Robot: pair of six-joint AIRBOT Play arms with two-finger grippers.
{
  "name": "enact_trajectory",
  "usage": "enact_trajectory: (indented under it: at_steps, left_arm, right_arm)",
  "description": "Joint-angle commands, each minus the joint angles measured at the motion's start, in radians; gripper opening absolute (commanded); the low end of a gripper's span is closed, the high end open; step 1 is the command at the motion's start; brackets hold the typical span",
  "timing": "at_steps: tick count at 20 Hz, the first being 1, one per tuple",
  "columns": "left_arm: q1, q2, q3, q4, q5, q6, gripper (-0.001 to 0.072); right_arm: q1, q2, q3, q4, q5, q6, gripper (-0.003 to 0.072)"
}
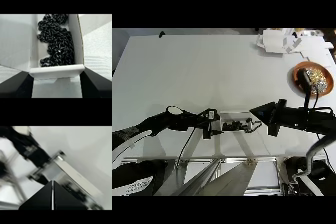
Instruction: Fold the box and place the chain.
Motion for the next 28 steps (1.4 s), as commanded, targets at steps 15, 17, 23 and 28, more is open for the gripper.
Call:
enact_trajectory:
  at_steps: [15,17,23,28]
  left_arm:
    - [0.000,0.000,0.001,0.000,0.000,0.000,0.0109]
    - [0.000,0.000,0.001,0.001,0.000,0.000,0.0109]
    - [0.000,0.000,0.001,0.000,0.000,0.000,0.0109]
    - [0.000,0.000,0.001,0.000,0.000,0.000,0.0109]
  right_arm:
    - [0.053,-0.540,-0.002,-0.549,0.009,-0.212,0.0348]
    - [0.063,-0.561,-0.002,-0.564,-0.024,-0.194,0.0348]
    - [0.066,-0.569,-0.002,-0.599,-0.077,-0.070,0.0313]
    - [0.072,-0.634,-0.002,-0.584,-0.068,-0.069,0.0214]
